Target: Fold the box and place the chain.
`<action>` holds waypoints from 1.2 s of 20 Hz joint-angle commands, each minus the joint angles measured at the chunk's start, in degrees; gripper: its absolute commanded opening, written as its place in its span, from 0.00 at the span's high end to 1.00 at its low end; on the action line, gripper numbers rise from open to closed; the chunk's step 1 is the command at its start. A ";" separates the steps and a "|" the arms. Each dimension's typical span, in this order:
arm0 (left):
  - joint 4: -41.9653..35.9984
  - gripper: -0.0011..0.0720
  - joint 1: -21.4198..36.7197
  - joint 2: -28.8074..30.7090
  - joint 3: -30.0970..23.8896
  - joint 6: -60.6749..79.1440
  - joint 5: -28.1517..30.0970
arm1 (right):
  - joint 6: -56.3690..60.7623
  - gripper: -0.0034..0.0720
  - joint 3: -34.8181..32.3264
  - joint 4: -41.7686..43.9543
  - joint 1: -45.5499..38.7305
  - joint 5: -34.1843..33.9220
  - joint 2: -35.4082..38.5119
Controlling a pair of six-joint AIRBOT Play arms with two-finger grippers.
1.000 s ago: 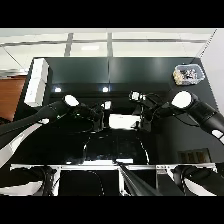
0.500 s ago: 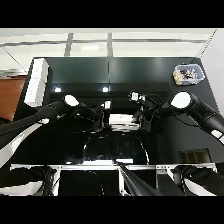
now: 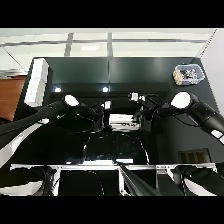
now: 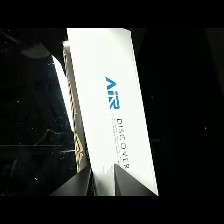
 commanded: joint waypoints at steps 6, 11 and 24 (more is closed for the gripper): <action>0.02 0.52 -0.02 -0.04 0.04 0.02 0.02 | 0.04 0.81 -0.33 0.00 0.04 0.31 -0.07; 0.02 0.52 -0.02 -0.04 0.04 0.02 0.02 | 0.04 0.69 -0.33 0.00 0.04 0.26 -0.07; 0.02 0.52 -0.02 -0.04 0.04 0.02 0.02 | 0.28 0.69 -1.62 0.63 0.07 0.52 -1.25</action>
